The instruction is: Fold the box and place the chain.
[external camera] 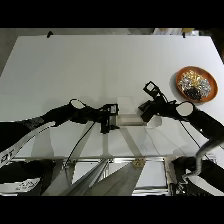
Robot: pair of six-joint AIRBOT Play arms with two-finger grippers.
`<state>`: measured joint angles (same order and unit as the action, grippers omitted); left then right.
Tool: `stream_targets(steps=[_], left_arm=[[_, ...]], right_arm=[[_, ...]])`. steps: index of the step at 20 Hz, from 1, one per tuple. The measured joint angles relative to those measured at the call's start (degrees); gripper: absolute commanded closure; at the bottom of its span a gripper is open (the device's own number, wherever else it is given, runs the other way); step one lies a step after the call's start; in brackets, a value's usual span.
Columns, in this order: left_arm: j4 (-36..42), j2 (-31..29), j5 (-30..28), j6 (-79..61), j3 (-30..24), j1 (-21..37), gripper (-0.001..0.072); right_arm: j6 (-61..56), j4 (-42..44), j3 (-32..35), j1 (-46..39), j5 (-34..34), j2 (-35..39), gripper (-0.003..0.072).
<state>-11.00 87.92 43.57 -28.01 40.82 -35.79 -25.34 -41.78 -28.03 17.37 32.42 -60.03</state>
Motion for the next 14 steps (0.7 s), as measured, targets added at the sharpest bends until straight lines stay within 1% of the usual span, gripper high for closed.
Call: stream_targets(steps=[4,6,9,12,14], left_arm=[[0.0,0.0,-0.1,0.0,0.0,0.0,0.0558],[0.0,0.0,-0.1,0.0,0.0,0.0,0.0558],[0.0,0.0,-0.1,0.0,0.0,0.0,0.0558],[0.0,0.0,-0.1,0.0,0.0,0.0,0.0558],[0.0,0.0,-0.1,0.0,0.0,0.0,0.0558]], right_arm=[[-0.4,-0.5,-0.4,0.0,4.5,6.7,0.0670],[-0.4,-2.4,-0.5,0.0,7.1,10.9,0.0670],[-0.5,-10.5,-0.6,0.0,12.1,15.4,0.0670],[-0.5,-19.8,-0.5,0.0,17.9,17.2,0.0669],[-0.5,-23.5,-0.5,0.0,21.6,17.7,0.0666]])
